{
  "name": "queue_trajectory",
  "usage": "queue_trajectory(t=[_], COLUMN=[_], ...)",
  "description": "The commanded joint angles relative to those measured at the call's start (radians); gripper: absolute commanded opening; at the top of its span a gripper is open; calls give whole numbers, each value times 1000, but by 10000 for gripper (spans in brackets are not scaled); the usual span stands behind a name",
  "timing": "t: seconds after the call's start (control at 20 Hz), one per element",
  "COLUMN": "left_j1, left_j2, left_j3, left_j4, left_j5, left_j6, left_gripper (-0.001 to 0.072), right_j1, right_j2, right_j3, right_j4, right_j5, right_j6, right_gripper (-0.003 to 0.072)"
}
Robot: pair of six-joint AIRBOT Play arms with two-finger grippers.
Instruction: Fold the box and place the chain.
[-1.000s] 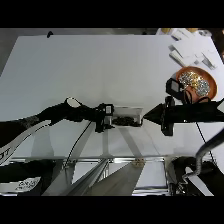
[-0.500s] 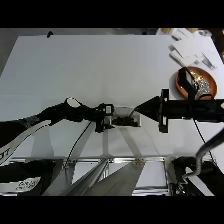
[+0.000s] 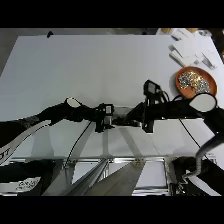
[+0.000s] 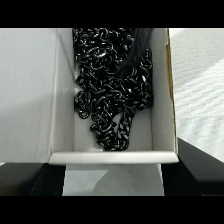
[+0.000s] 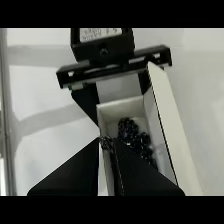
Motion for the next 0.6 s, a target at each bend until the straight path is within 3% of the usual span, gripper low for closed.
queue_trajectory(t=[0.0, 0.3, 0.4, 0.45, 0.55], left_j1=[0, 0, 0, 0, 0], left_j2=[0, 1, 1, 0, 1], left_j3=[0, 0, 0, 0, 0], left_j4=[0, 0, 0, 0, 0], left_j5=[0, 0, 0, 0, 0], left_j6=[0, 0, 0, 0, 0], left_gripper=[111, 111, 111, 111, 111], right_j1=[29, -13, -32, -42, -51], right_j2=[-55, -148, -197, -223, -286], right_j3=[12, 246, 319, 336, 341], right_j4=[-48, -72, -73, -74, -124], right_j5=[-52, 57, 53, 47, 47], right_j6=[5, 75, 164, 199, 250], right_gripper=[117, 113, 91, 20, 21])
